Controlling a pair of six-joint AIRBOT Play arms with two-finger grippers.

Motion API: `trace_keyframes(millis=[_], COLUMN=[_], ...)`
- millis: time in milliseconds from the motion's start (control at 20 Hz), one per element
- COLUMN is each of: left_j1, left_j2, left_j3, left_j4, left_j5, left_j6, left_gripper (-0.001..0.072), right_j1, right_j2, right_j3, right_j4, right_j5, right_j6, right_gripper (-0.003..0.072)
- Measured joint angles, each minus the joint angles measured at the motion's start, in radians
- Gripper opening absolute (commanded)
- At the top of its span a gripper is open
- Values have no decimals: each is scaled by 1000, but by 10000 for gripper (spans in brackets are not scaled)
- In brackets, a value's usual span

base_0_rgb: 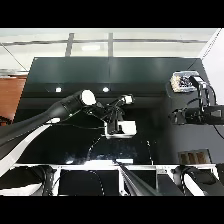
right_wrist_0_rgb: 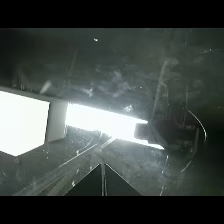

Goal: Fold the box and place the chain.

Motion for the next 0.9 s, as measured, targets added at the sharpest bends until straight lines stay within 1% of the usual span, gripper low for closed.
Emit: trace_keyframes(millis=[250, 350, 550, 750, 900], left_j1=[-14, -26, -76, -114, -130], left_j2=[-10, -10, -11, -16, -31], left_j3=[7, 8, 8, 8, 6], left_j4=[-6, 23, 136, 205, 224], left_j5=[-23, -24, -13, 40, 118], left_j6=[-19, -23, -25, -30, -64], left_gripper=[712, 712, 712, 712, 712], right_j1=[0, 0, 0, 0, 0], right_j2=[0, 0, 0, 0, 0], right_j3=[0, 0, 0, 0, 0], right_j4=[-1, -1, -2, -1, -2], right_j5=[-16, -21, -29, -32, -40], right_j6=[0, 0, 0, 0, 0], right_gripper=[18, 18, 18, 18, 18])
